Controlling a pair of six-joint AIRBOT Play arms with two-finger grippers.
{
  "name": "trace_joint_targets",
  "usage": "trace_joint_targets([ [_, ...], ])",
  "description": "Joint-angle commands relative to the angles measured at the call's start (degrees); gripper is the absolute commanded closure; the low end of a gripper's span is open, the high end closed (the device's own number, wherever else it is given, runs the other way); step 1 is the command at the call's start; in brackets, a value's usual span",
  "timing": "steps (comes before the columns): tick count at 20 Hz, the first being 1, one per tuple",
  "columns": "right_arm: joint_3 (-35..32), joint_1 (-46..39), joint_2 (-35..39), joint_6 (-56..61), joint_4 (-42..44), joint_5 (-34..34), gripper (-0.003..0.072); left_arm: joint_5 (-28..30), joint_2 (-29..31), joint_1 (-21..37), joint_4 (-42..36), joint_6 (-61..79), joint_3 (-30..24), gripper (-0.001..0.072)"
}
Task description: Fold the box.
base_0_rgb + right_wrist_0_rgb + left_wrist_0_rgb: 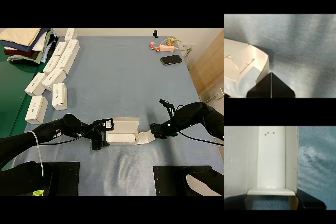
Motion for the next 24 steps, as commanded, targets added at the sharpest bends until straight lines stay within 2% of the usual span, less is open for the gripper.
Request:
trace_joint_targets([
  [1, 0.0, 0.0, 0.0, -2.2, 4.2, -1.1, 0.0684, 0.0, 0.0, 0.0, 0.0, 0.0, 0.0, 0.0183],
  [10, 0.1, 0.4, 0.1, -2.9, 9.8, -1.4, 0.0671, 0.0, 0.0, 0.0, 0.0, 0.0, 0.0, 0.0183],
  [11, 0.2, 1.0, 0.1, -2.9, 9.9, -1.2, 0.0588, 0.0, 0.0, 0.0, 0.0, 0.0, 0.0, 0.0183],
  [12, 0.4, 1.7, 0.1, -2.9, 9.9, -1.2, 0.0395, 0.0, 0.0, 0.0, 0.0, 0.0, 0.0, 0.0183],
  [13, 0.6, 2.4, 0.1, -2.9, 9.9, -1.0, 0.0248, 0.0, 0.0, 0.0, 0.0, 0.0, 0.0, 0.0183],
  [21, 2.6, 10.7, 0.0, -4.5, 8.4, 6.1, 0.0236, 0.0, 0.0, 0.0, 0.0, 0.0, 0.0, 0.0183],
  [24, 3.6, 17.6, -0.1, 6.1, -0.1, 9.2, 0.026, 0.0, 0.0, 0.0, 0.0, 0.0, 0.0, 0.0183],
])
